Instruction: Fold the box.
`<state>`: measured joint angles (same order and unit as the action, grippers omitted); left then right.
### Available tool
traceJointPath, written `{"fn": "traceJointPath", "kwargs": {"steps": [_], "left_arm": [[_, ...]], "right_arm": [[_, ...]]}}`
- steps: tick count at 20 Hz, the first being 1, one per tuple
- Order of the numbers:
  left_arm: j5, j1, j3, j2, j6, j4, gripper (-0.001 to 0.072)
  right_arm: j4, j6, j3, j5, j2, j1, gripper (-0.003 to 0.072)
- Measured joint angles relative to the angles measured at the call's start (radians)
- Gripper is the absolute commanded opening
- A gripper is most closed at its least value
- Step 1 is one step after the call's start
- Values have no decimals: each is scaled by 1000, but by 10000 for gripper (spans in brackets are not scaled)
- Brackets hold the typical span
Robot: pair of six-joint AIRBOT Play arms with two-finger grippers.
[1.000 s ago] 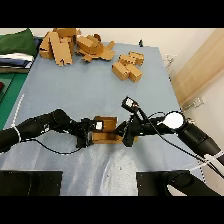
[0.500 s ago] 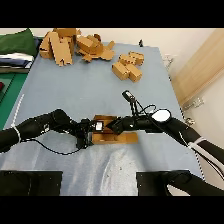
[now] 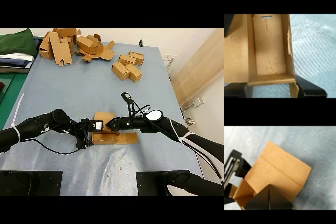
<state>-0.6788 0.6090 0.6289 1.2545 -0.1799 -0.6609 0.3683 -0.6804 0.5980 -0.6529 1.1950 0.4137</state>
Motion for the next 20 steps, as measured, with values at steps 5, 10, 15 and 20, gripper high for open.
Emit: {"fn": "traceJointPath", "kwargs": {"steps": [5, 10, 15, 20], "left_arm": [[-6, 0, 0, 0, -3, 0, 266], [-5, 0, 0, 0, -3, -1, 266], [-7, 0, 0, 0, -3, -2, 266], [-7, 0, 0, 0, -4, -3, 266]], "right_arm": [[7, 0, -1, 30, 52, -2, 1], [17, 2, 0, 48, 64, -1, 1], [72, 8, 0, 87, 13, -29, 2], [222, 3, 0, 34, -75, -148, 134]]}}
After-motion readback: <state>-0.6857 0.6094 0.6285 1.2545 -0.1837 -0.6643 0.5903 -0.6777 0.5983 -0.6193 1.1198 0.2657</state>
